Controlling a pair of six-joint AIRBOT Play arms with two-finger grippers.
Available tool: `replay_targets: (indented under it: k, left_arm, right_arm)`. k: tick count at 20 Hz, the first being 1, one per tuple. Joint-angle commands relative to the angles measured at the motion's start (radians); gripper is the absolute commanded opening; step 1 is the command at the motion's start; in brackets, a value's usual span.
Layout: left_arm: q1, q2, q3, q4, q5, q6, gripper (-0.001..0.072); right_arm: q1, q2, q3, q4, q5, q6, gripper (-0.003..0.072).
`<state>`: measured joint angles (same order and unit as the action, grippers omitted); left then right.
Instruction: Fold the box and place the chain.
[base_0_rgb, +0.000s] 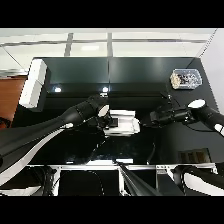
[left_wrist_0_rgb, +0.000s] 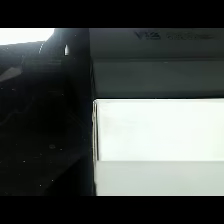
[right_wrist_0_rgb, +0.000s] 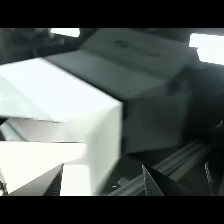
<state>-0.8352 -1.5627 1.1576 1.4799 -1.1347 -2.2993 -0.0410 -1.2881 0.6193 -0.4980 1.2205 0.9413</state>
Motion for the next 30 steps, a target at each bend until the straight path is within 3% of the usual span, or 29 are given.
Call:
replay_targets:
  k: [1, 2, 3, 6, 8, 15, 22, 30]
  left_arm:
    - [0.0, 0.0, 0.0, -0.001, 0.001, 0.0, 0.0027]
    - [0.001, 0.0, 0.0, 0.0, 0.001, 0.0, 0.0027]
    - [0.0, 0.0, 0.0, 0.0, 0.001, 0.0, 0.0027]
    - [0.001, 0.0, 0.0, 0.0, 0.001, 0.0, 0.0027]
    - [0.0, 0.0, 0.0, -0.001, 0.001, 0.0, 0.0027]
    - [0.0, 0.0, 0.0, -0.001, 0.001, 0.0, 0.0027]
    - [0.0, 0.0, 0.0, 0.0, 0.001, 0.0, 0.0026]
    - [0.001, 0.0, 0.0, 0.0, 0.005, 0.0, 0.0027]
  right_arm:
    - [0.032, -0.004, 0.046, -0.014, 0.072, 0.009, 0.0542]
    - [0.056, -0.004, 0.047, -0.016, 0.069, 0.013, 0.0539]
    - [0.083, -0.004, 0.047, -0.016, 0.061, 0.018, 0.0421]
    - [0.155, -0.004, 0.051, -0.039, 0.006, 0.053, 0.0421]
    - [0.197, -0.004, 0.064, -0.06, -0.028, 0.076, 0.0331]
    - [0.343, -0.004, 0.163, -0.257, -0.123, 0.306, 0.0328]
    - [0.527, -0.009, 0.217, -0.603, -0.25, 0.726, 0.031]
    - [0.74, -0.075, 0.303, -0.949, -0.232, 1.19, 0.031]
